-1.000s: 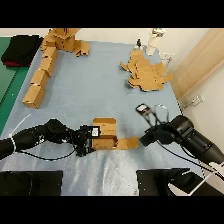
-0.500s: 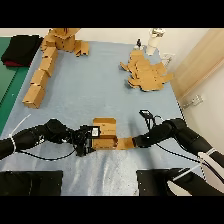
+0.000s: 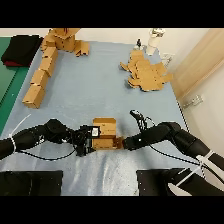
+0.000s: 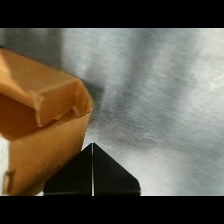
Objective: Fold the box.
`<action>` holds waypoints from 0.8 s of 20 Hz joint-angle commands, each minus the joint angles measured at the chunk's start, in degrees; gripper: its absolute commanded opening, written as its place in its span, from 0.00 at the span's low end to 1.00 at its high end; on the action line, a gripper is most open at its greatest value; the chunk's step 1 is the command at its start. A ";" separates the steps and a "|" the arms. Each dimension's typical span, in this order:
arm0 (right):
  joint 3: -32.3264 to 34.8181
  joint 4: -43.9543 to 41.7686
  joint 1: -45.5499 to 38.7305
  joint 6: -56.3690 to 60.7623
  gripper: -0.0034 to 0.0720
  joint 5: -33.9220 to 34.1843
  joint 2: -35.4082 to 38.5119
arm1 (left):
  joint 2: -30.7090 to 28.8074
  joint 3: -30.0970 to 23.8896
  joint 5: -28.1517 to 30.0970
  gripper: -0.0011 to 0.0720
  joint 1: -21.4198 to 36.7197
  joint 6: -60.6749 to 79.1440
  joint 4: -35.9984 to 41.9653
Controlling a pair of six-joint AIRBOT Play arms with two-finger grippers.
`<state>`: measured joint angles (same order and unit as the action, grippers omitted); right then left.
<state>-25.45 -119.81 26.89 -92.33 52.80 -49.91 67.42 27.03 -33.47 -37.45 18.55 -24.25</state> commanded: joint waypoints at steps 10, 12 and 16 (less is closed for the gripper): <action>-4.46 -0.07 2.19 1.36 0.56 -1.81 3.06 | -0.02 0.04 0.00 0.66 0.02 0.04 0.00; -4.46 -0.09 2.19 1.36 0.64 -1.95 2.40 | -0.02 0.04 0.00 0.66 0.02 0.04 0.00; -5.11 0.61 5.68 1.33 0.69 -4.20 -1.57 | -0.02 0.04 0.00 0.66 0.02 0.04 -0.02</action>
<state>-30.02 -119.81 30.46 -91.05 50.26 -49.25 67.42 27.03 -33.47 -37.45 18.59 -24.25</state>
